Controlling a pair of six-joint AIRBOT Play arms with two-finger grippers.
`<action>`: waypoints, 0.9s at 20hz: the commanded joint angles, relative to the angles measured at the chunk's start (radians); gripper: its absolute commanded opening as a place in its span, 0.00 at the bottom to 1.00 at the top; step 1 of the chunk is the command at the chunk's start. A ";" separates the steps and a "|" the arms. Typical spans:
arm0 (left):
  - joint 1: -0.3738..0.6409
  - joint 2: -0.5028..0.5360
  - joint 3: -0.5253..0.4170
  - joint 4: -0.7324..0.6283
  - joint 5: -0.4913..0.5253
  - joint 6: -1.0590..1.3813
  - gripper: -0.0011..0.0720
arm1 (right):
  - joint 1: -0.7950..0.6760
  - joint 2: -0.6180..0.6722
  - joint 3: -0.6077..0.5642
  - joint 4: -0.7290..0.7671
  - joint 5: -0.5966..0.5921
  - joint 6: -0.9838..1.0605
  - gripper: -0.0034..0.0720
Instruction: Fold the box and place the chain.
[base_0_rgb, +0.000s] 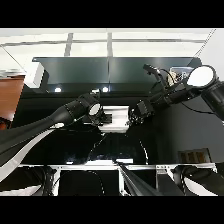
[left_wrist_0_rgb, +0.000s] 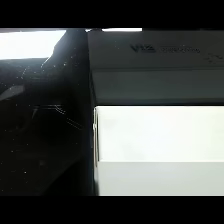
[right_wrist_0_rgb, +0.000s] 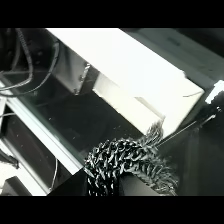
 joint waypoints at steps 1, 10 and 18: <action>0.001 0.000 0.000 0.000 0.000 0.000 0.05 | 0.042 -0.003 -0.001 0.043 -0.032 -0.007 0.06; 0.001 0.000 0.000 0.000 0.000 0.000 0.05 | 0.135 -0.112 -0.001 0.076 -0.190 0.004 0.06; 0.001 0.000 0.000 0.000 0.002 0.000 0.05 | 0.069 -0.115 0.000 0.027 -0.134 0.004 0.50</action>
